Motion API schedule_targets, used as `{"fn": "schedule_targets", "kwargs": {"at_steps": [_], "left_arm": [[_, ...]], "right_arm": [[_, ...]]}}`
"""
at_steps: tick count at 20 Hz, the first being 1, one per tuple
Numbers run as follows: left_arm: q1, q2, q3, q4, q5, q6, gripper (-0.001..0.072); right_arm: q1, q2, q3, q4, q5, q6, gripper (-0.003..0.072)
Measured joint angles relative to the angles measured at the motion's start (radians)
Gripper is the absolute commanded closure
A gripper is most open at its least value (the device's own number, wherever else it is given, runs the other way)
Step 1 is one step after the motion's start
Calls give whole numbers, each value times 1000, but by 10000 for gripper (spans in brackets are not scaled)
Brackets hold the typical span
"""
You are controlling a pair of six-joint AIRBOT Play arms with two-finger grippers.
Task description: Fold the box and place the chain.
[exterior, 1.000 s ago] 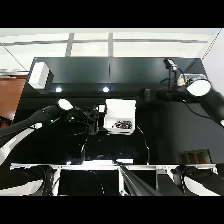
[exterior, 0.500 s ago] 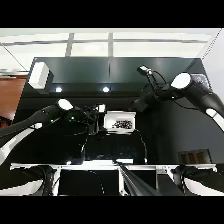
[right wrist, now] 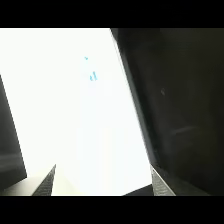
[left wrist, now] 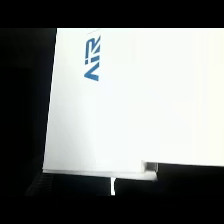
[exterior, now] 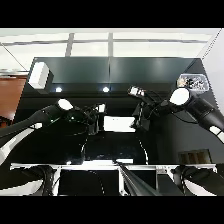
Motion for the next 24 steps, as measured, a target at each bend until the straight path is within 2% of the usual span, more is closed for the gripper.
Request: {"fn": "schedule_targets", "kwargs": {"at_steps": [8,17,24], "left_arm": [[0,0,0,0,-5,3,414],[0,0,0,0,-8,3,414],[0,0,0,0,-10,0,414]], "right_arm": [[73,3,-17,-27,-58,-136,-34],[127,-14,-18,-34,-78,-156,-34],[149,-16,-18,-76,-146,-155,-34]]}}
